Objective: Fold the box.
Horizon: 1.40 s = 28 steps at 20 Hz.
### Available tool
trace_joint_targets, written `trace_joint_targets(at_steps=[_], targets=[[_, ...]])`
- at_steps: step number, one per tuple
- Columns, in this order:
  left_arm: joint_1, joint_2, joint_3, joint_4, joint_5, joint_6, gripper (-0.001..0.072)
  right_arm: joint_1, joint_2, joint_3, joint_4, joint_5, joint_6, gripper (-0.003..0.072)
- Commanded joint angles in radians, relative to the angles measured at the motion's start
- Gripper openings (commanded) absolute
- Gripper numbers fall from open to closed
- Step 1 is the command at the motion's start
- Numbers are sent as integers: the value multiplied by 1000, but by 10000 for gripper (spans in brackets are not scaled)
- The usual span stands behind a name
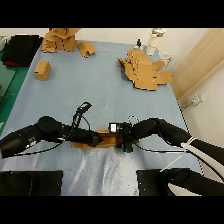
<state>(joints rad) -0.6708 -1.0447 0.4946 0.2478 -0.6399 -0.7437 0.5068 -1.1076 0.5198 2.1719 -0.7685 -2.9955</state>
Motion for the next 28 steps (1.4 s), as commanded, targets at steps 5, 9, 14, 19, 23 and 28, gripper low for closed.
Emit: trace_joint_targets(at_steps=[5,9,14,19,23,28], targets=[[-61,-135,71,-276,198,46,10,0,0,0,0,0,0,490],[-124,-135,92,-275,316,13,10,0,0,0,0,0,0,490],[-165,-185,93,-274,342,-39,9,0,0,0,0,0,0,490],[-164,-198,98,-262,400,-39,9,0,0,0,0,0,0,490],[-163,-198,98,-237,415,-40,9,0,0,0,0,0,0,490],[-151,-198,98,-225,365,-35,9,0,0,0,0,0,0,490]])
